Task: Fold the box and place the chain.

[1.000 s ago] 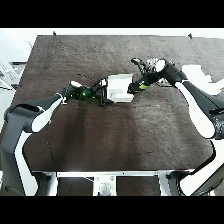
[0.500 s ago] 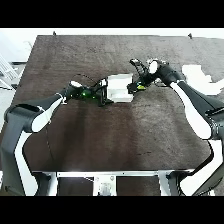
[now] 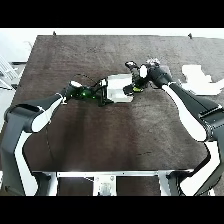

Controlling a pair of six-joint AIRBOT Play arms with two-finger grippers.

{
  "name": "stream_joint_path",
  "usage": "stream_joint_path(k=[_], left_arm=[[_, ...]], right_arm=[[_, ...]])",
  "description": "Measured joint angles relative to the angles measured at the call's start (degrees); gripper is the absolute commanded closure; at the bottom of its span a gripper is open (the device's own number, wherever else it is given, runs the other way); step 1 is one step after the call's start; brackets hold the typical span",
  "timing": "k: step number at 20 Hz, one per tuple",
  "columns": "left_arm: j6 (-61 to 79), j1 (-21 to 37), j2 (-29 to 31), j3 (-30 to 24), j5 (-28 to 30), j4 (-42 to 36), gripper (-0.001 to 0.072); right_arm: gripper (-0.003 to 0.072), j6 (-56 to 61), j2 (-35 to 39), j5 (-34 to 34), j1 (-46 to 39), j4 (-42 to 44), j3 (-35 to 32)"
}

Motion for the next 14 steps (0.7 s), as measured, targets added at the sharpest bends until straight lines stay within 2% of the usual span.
stream_joint_path(k=[6, 9, 14], left_arm=[[0.0, 0.0, 0.0, 0.0, 0.0, 0.0, 0.0421], [0.0, 0.0, 0.0, 0.0, 0.0, 0.0, 0.0421], [0.0, 0.0, 0.0, 0.0, 0.0, 0.0, 0.0421]], right_arm=[[0.0324, 5.0, -1.6, 1.2, 0.9, -5.7, 1.3], [0.0397, 6.4, -2.1, 1.7, 1.3, -7.3, 2.2], [0.0419, 7.1, -2.4, 1.8, 2.8, -8.5, 3.4]])
